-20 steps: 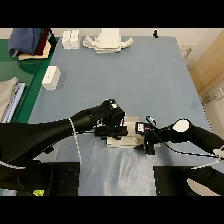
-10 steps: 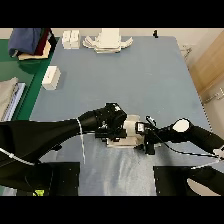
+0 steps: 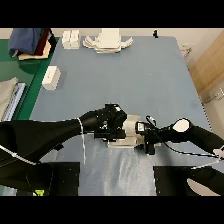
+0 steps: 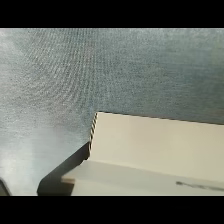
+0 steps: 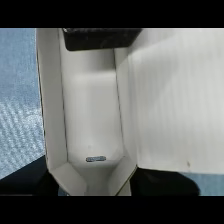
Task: Fold the box.
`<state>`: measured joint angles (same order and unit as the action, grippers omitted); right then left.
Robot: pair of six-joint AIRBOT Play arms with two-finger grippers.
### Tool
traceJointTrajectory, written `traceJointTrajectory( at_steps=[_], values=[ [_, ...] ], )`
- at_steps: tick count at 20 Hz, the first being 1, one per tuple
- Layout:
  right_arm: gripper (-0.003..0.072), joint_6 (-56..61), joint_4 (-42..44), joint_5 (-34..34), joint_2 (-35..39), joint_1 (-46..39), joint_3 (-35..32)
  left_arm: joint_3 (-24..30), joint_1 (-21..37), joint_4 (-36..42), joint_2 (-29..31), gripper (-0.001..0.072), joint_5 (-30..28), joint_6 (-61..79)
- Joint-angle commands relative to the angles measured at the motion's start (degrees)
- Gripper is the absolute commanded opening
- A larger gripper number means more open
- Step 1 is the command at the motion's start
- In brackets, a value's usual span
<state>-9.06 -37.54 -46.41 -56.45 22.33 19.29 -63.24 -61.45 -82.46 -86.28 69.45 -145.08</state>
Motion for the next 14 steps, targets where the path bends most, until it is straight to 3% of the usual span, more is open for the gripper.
traceJointTrajectory(
  at_steps=[1, 2, 3, 4, 5, 12, 13, 14],
  values=[
    [0.0514, 0.00, 0.04, -0.02, -0.02, 0.04, 0.04, -0.04, 0.02, 0.09, -0.02, 0.0015, 1.18, 0.46],
    [0.0514, 0.00, 0.04, -0.02, -0.02, 0.04, 0.04, -0.04, 0.07, 0.07, -0.02, 0.0017, 1.27, 0.50],
    [0.0514, 0.00, 0.04, -0.02, -0.02, 0.04, 0.04, -0.13, 0.07, 0.07, -0.02, 0.0159, 1.27, 0.68],
    [0.0514, 0.00, 0.04, -0.02, -0.02, 0.04, 0.04, -0.35, 0.11, 0.07, -0.02, 0.0505, 1.29, 0.63],
    [0.0514, 0.00, 0.04, -0.02, -0.02, 0.04, 0.04, -0.72, 0.20, -0.11, -0.02, 0.0677, 1.73, 0.61],
    [0.0514, 0.00, 0.04, -0.02, -0.02, 0.04, 0.04, -2.19, 0.96, -1.79, -0.04, 0.0676, 4.20, 0.61],
    [0.0513, 0.00, 0.04, -0.02, -0.02, 0.04, 0.04, -2.19, 1.01, -1.84, -0.04, 0.0650, 4.11, 0.57],
    [0.0514, 0.00, 0.04, -0.02, -0.02, 0.04, 0.04, -2.19, 1.14, -1.84, -0.04, 0.0537, 4.09, 0.59]
  ],
)
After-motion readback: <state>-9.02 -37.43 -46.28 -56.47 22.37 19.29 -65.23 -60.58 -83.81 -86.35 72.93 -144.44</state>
